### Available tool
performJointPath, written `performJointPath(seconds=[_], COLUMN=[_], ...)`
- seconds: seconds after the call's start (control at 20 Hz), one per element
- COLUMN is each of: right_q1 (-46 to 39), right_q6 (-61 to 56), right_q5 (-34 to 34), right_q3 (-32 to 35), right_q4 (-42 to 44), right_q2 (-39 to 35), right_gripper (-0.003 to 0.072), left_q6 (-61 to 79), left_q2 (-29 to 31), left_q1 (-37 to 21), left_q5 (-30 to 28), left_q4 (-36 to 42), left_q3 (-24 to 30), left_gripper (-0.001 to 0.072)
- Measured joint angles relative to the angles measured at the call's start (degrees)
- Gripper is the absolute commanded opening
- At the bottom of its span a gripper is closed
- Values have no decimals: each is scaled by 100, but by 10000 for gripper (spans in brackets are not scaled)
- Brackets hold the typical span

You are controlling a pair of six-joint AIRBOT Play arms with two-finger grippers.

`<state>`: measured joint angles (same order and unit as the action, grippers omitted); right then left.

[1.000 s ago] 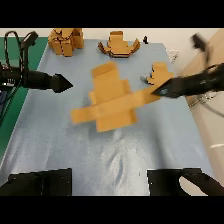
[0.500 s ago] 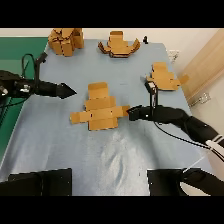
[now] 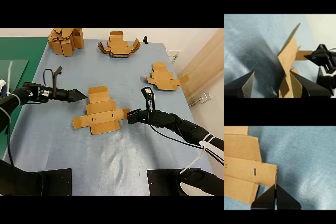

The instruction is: Fold the box.

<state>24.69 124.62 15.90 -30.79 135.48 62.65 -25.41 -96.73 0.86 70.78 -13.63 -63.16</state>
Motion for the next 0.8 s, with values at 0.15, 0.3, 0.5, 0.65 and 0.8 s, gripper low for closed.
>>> performJointPath(seconds=[0.15,0.3,0.5,0.65,0.8], right_q1=[2,4,4,4,4], right_q6=[-4,-7,-17,-28,-96], right_q5=[-17,-31,-35,-46,-50], right_q3=[2,2,2,4,0], right_q4=[22,35,39,42,44], right_q2=[9,9,9,9,9], right_gripper=[6,6,6,6,7], left_q6=[-2,-39,-116,-125,70], left_q2=[-260,-361,-404,-415,-415], left_q1=[258,457,573,608,621], left_q5=[74,114,210,273,295], left_q4=[70,79,13,-68,-160], left_q3=[-289,-514,-636,-662,-673], left_gripper=[686,401,321,22,21])
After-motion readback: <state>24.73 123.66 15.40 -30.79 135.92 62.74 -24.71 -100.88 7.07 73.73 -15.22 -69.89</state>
